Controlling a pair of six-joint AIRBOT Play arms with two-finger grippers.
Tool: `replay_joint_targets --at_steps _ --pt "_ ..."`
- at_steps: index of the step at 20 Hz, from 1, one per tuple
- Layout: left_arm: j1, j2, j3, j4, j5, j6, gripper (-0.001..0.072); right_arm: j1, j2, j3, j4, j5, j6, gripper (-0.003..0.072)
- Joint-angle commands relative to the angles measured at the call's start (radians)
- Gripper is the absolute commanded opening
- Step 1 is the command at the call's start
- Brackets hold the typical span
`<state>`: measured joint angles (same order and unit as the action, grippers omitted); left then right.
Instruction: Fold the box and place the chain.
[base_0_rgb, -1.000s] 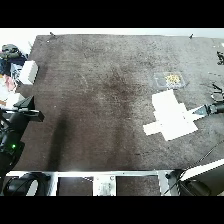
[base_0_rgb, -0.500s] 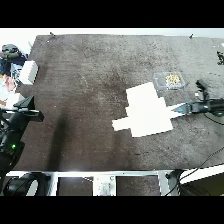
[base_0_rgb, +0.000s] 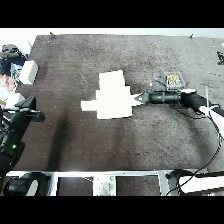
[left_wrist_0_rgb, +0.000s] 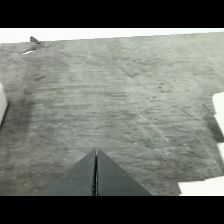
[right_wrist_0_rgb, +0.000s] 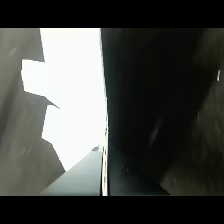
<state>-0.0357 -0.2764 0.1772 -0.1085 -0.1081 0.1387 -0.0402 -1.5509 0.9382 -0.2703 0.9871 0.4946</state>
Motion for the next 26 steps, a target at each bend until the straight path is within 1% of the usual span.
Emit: replay_joint_targets --at_steps 1,2,3,4,6,7,9,14,16,20,21,22,24,26 --pt "0.0 0.001 0.0 -0.001 -0.095 -0.008 0.0012 0.127 0.029 -0.008 0.0 -0.274 0.055 0.001" --pt "0.0 0.001 0.0 0.0 -0.148 -0.006 0.0014 0.14 0.028 -0.008 -0.003 -0.3 0.047 0.0011" --pt "0.0 0.001 0.0 -0.001 -0.222 0.021 0.0149 0.15 0.028 -0.008 -0.002 -0.304 0.019 0.001" --pt "0.0 -0.004 0.006 -0.01 -0.288 0.046 0.0424 0.16 0.028 -0.008 -0.003 -0.303 -0.01 0.001" --pt "0.0 -0.052 0.041 -0.06 -0.346 0.045 0.0417 0.166 0.027 -0.008 -0.027 -0.342 0.014 0.001" --pt "0.0 -0.097 0.072 -0.06 -0.359 0.045 0.0418 0.166 0.027 -0.011 -0.03 -0.374 0.04 0.001" --pt "0.0 -0.203 0.138 -0.059 -0.412 0.045 0.0435 0.167 0.027 -0.011 -0.029 -0.372 0.044 0.001" --pt "0.0 -0.568 0.352 -0.052 -0.532 0.045 0.0437 0.17 0.027 -0.011 -0.04 -0.374 0.047 0.001" --pt "0.0 -0.71 0.447 -0.017 -0.61 0.034 0.0436 0.17 0.027 -0.011 -0.048 -0.374 0.044 0.0011" --pt "0.0 -0.996 0.694 0.171 -0.7 -0.143 0.0438 0.17 0.027 -0.011 -0.048 -0.381 0.023 0.0011" --pt "-0.006 -1.062 0.764 0.222 -0.723 -0.192 0.0482 0.17 0.027 -0.011 -0.048 -0.382 0.021 0.0011" --pt "-0.021 -1.12 0.833 0.277 -0.723 -0.257 0.0555 0.17 0.027 -0.011 -0.048 -0.383 0.02 0.0011" --pt "-0.064 -1.237 0.995 0.424 -0.743 -0.371 0.056 0.17 0.027 -0.011 -0.048 -0.383 0.014 0.0011" --pt "-0.096 -1.348 1.154 0.534 -0.779 -0.519 0.0559 0.17 0.027 -0.011 -0.049 -0.383 0.014 0.0011"
